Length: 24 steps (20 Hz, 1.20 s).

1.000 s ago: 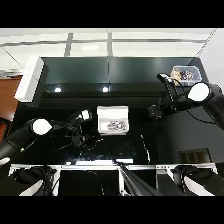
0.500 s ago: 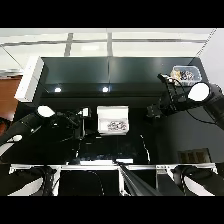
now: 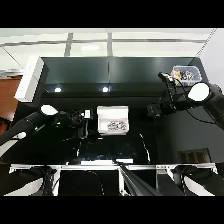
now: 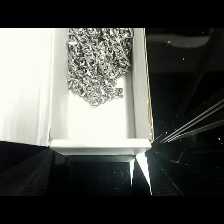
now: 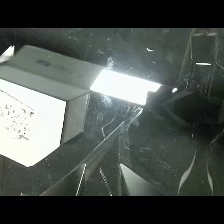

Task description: Fold the box and place the chain.

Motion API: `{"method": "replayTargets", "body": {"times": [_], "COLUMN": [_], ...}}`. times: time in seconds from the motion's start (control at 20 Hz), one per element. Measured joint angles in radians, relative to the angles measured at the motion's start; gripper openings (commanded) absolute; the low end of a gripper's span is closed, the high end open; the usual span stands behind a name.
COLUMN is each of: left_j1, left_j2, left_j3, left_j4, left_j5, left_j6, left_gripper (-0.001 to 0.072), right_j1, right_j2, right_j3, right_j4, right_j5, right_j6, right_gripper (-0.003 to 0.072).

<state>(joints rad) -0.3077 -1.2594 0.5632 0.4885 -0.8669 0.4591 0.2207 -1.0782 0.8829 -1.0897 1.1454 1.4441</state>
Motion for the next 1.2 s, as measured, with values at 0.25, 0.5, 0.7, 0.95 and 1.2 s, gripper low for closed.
{"method": "replayTargets", "body": {"times": [0.25,0.5,0.7,0.95,1.2], "left_j1": [-0.007,-0.036,-0.061,-0.085,-0.092], "left_j2": [-0.024,-0.039,-0.044,-0.051,-0.052], "left_j3": [0.026,0.043,0.050,0.058,0.059], "left_j4": [0.005,0.033,0.042,0.045,0.047], "left_j5": [0.000,0.002,0.013,0.040,0.051], "left_j6": [-0.036,-0.064,-0.072,-0.097,-0.108], "left_gripper": [0.0709,0.0709,0.0700,0.0436,0.0436], "right_j1": [0.000,0.000,0.000,0.000,0.011], "right_j2": [0.000,0.000,-0.001,-0.003,-0.033], "right_j3": [0.000,0.000,0.000,0.000,0.000], "right_j4": [0.000,0.000,0.000,0.000,0.066], "right_j5": [-0.008,-0.029,-0.047,-0.068,-0.198], "right_j6": [0.000,0.000,0.000,0.000,-0.005], "right_gripper": [0.0262,0.0262,0.0262,0.0264,0.0720]}}
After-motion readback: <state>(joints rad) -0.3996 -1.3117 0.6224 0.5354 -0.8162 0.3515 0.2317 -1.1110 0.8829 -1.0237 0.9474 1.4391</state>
